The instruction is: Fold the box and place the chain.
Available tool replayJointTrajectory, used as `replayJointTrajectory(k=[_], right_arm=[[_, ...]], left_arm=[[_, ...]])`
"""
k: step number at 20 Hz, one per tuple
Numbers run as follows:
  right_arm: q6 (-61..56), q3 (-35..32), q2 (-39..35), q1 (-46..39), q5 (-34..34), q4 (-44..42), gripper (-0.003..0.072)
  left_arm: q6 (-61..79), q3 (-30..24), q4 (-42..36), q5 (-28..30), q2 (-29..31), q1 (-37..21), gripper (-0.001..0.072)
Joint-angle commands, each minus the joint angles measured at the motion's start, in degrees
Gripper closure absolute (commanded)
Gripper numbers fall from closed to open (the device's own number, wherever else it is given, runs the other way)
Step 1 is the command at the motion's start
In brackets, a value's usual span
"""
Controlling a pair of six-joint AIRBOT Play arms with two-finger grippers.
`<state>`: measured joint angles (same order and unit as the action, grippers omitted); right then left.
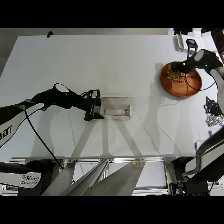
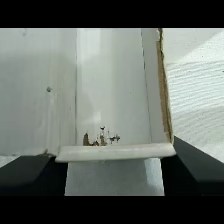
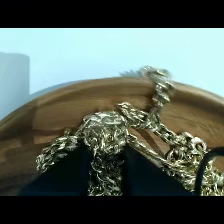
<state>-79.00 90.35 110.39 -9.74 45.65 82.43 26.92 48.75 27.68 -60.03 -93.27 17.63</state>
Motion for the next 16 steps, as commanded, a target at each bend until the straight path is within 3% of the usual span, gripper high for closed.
replayJointTrajectory(k=[1,5,10,16], right_arm=[[0.28,0.28,-0.04,1.53,3.39,2.23,0.0679],[0.22,0.28,-5.97,3.04,9.31,6.67,0.0679],[3.02,-1.22,-17.88,6.12,24.39,9.31,0.0681],[2.99,-20.55,-37.05,16.33,28.13,9.27,0.0681]], left_arm=[[0.02,0.0,0.04,0.02,0.02,-0.02,0.0361],[0.02,0.02,0.02,0.02,0.02,-0.02,0.0361],[0.02,0.02,0.02,0.02,0.02,-0.02,0.0361],[0.02,0.02,0.02,0.02,0.02,-0.02,0.0361]])
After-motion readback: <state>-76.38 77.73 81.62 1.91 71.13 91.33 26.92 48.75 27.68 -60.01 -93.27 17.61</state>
